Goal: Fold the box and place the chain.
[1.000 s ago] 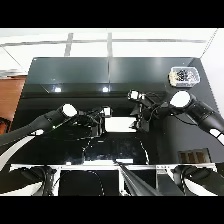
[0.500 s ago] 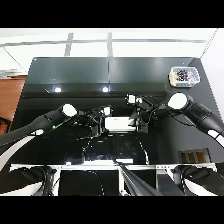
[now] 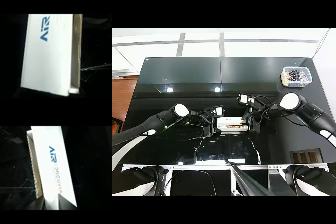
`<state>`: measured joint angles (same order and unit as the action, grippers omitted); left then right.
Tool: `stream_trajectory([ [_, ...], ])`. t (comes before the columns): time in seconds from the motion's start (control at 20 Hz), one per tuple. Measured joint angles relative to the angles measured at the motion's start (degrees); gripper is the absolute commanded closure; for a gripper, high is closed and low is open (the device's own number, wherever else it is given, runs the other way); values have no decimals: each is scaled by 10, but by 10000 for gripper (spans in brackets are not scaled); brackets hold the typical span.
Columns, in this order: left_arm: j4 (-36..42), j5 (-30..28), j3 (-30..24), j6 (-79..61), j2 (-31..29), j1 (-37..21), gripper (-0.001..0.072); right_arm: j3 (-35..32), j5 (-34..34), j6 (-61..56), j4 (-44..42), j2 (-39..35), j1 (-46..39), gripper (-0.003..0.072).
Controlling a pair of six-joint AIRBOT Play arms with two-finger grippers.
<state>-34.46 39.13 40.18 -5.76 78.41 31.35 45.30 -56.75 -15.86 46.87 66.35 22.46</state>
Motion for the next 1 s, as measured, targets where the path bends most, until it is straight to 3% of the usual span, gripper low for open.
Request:
stream_trajectory([
  [0.1, 0, 0, 0, 0, 0, 0, 246, 0, -2, -1, 1, 0, 0, 547],
  [0.2, 0, 0, 0, 0, 0, 0, 246, 0, -4, -2, 1, 0, 0, 482],
  [0.6, 0, 1, 0, -1, 0, 0, 246, -6, -9, -11, 5, 0, 0, 479],
  [0.65, 0, 1, 0, -1, 0, 0, 246, -9, -9, -12, 5, 0, 0, 323],
  [0.7, 0, 2, 0, -1, 0, 0, 246, -12, -13, -16, 9, 1, 0, 236],
  [1.0, 0, 2, 0, 0, 0, 0, 246, -20, -10, -23, 3, 0, 0, 266],
])
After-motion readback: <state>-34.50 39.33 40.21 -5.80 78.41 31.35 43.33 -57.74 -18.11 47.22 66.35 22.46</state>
